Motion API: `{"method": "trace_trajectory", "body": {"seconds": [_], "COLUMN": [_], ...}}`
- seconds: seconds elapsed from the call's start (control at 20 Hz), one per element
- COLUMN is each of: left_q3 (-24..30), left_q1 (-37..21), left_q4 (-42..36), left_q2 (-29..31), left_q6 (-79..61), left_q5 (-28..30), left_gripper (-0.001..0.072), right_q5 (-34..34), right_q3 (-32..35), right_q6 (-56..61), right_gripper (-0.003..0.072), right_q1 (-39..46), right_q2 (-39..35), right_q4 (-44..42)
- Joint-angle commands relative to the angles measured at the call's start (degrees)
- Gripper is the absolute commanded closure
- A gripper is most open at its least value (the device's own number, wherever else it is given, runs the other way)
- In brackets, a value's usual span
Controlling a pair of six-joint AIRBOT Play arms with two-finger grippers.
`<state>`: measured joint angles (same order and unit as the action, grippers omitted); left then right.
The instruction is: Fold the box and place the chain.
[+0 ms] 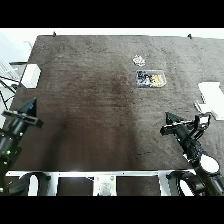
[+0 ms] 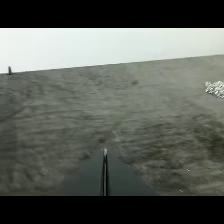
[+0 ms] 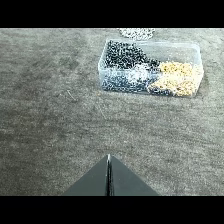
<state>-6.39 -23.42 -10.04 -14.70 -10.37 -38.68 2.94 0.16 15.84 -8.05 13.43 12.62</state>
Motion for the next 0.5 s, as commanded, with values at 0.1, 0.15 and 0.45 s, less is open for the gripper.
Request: {"method": "trace_trajectory", "body": {"seconds": [0.1, 0.15, 0.45], "left_q3": [3.41, 3.41, 3.41], "left_q1": [-0.02, 0.0, 0.0], "left_q4": [9.77, 9.86, 9.79], "left_q2": [2.97, 2.97, 2.97], "left_q6": [12.31, 13.75, 16.37], "left_q5": [3.39, 4.35, 1.36], "left_gripper": [0.0695, 0.0694, 0.0691], "right_q5": [0.02, 0.02, 0.02], "right_q3": [0.02, 0.02, 0.02], "right_q6": [0.02, 0.02, 0.02], "right_gripper": [0.0679, 0.0679, 0.0679], "right_q1": [-0.02, -0.02, -0.02], "right_q2": [-0.04, -0.04, -0.04], "right_q4": [0.0, 0.0, 0.0]}}
